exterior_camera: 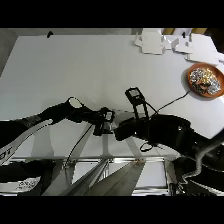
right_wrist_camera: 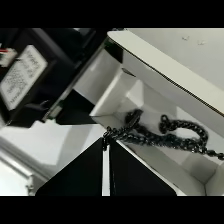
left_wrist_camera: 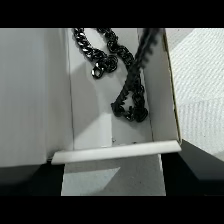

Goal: Fold the box and place the chain.

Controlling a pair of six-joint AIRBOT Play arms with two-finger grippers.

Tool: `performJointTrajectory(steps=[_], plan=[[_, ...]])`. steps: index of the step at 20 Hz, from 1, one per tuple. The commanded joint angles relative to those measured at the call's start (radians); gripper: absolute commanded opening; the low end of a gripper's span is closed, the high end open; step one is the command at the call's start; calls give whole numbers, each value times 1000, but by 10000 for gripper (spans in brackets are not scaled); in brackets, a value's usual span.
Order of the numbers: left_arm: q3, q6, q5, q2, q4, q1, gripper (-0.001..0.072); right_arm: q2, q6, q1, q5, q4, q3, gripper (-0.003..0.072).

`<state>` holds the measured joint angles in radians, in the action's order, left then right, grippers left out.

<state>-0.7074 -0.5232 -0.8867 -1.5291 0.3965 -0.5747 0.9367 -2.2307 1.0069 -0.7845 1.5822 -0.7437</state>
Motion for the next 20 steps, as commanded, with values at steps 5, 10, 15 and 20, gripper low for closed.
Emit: performJointTrajectory(steps=[5, 10, 15, 20], plan=[[0, 0, 0, -1, 0, 0, 210, 36, -13, -3, -13, 89, -46, 257], [0, 0, 0, -1, 0, 0, 210, -10, 89, -219, -237, 116, -166, 211], [0, 0, 0, -1, 0, 0, 210, -8, 226, -510, -378, 145, -166, 102], [0, 0, 0, -1, 0, 0, 210, -8, 291, -670, -381, 145, -135, 107]])
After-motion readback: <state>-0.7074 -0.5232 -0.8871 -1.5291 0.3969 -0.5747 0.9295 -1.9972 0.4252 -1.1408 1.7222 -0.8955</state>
